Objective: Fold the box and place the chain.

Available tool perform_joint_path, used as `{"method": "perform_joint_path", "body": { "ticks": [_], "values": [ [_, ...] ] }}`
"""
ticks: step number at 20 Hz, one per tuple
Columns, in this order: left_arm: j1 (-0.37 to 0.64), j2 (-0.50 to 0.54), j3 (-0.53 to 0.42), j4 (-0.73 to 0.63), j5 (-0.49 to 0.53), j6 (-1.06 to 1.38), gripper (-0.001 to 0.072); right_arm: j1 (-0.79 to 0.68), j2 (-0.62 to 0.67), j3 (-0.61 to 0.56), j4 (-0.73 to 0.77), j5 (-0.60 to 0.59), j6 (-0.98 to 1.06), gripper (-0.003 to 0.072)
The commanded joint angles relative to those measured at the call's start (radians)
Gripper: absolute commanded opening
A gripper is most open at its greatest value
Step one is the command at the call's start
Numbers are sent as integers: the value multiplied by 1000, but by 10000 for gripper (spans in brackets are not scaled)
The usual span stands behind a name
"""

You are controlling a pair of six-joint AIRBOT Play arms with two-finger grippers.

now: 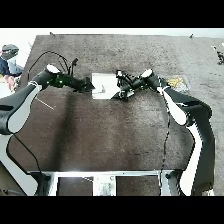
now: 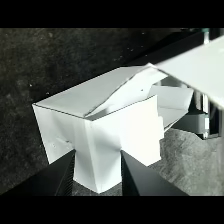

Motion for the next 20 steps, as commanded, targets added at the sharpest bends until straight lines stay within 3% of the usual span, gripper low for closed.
{"method": "perform_joint_path", "body": {
  "ticks": [1, 7, 20],
  "values": [
    [-13, -1, 13, 59, 16, -86, 315, 1, 1, 0, 1, 0, 0, 390],
    [-38, -1, 20, 118, 66, -169, 315, 1, 0, 0, 1, 0, 0, 390],
    [-158, -3, 154, 539, 49, -568, 315, 1, 0, 0, 1, 0, 0, 390]
  ]
}}
